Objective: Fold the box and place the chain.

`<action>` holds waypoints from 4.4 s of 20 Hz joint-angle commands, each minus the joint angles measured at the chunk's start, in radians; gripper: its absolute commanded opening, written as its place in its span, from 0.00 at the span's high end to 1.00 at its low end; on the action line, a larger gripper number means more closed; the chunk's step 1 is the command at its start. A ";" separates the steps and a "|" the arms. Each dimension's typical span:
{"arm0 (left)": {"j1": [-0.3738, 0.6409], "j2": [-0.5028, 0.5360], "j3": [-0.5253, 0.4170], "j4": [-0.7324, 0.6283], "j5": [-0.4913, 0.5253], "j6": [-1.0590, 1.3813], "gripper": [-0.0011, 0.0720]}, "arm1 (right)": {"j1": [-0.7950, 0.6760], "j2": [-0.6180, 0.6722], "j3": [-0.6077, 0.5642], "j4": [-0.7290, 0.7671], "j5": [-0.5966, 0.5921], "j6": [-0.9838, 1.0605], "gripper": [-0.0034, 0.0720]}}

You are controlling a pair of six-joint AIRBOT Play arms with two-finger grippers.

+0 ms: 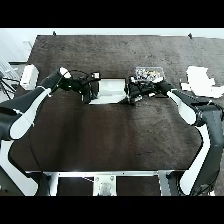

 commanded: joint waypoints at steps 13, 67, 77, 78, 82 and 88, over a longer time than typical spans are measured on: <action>0.000 -0.050 -0.005 -0.209 -0.005 0.169 0.55 | 0.001 0.000 0.000 0.000 0.000 0.000 0.30; 0.311 0.127 -0.105 -0.061 -0.137 -1.092 0.96 | 0.001 0.000 0.000 0.000 0.000 0.000 0.30; 0.311 0.127 -0.146 -0.100 -0.173 -1.179 0.96 | 0.001 0.000 0.000 0.000 0.000 0.000 0.30; 0.308 0.127 -0.148 -0.100 -0.185 -1.179 0.96 | 0.001 0.000 0.000 0.000 0.000 0.000 0.30; 0.290 0.127 -0.179 -0.118 -0.134 -1.191 0.96 | 0.001 0.000 0.000 0.000 0.000 0.000 0.30; 0.236 0.106 -0.182 -0.084 -0.056 -1.304 0.96 | 0.001 0.000 0.000 0.000 0.000 0.000 0.30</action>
